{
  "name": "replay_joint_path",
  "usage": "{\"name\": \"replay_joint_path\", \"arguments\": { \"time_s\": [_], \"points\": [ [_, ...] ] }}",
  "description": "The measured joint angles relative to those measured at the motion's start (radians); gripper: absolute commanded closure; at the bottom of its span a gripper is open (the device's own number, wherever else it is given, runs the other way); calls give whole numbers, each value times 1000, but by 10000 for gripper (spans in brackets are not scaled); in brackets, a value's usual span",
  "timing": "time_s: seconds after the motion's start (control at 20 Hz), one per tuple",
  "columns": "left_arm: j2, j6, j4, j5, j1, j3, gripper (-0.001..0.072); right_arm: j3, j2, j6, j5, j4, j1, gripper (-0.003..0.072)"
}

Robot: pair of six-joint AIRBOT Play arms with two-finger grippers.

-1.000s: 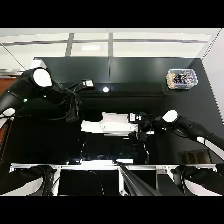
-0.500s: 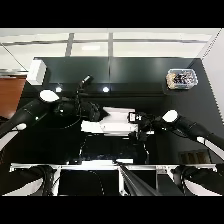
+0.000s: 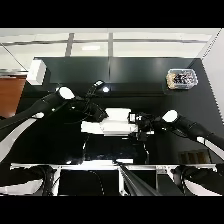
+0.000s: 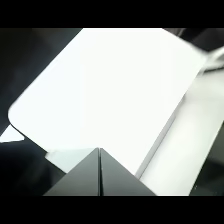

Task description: Fold the box and place the chain.

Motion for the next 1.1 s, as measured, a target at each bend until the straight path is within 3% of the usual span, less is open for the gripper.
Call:
{"name": "replay_joint_path", "arguments": {
  "time_s": [0.3, 0.5, 0.65, 0.7, 0.75, 0.8, 1.1],
  "points": [
    [3, -47, 154, -106, -2, 92, 686, 0, 0, 0, 0, -1, 0, 603],
    [158, -114, 266, -158, 51, 85, 682, 0, 0, 1, -1, 0, 0, 603],
    [297, -40, 206, -194, 133, -14, 680, 0, 0, 2, -2, 1, 0, 603],
    [333, -3, 163, -201, 161, -56, 541, 0, 0, 2, -2, 1, 0, 603],
    [356, 32, 132, -212, 179, -97, 142, 0, 0, 2, -3, 1, 0, 603],
    [373, 75, 111, -217, 192, -140, -6, 0, 0, 2, -2, 2, 0, 603],
    [392, 481, 95, -106, 140, -293, -3, 0, 0, 2, -3, 2, 0, 603]
  ]
}}
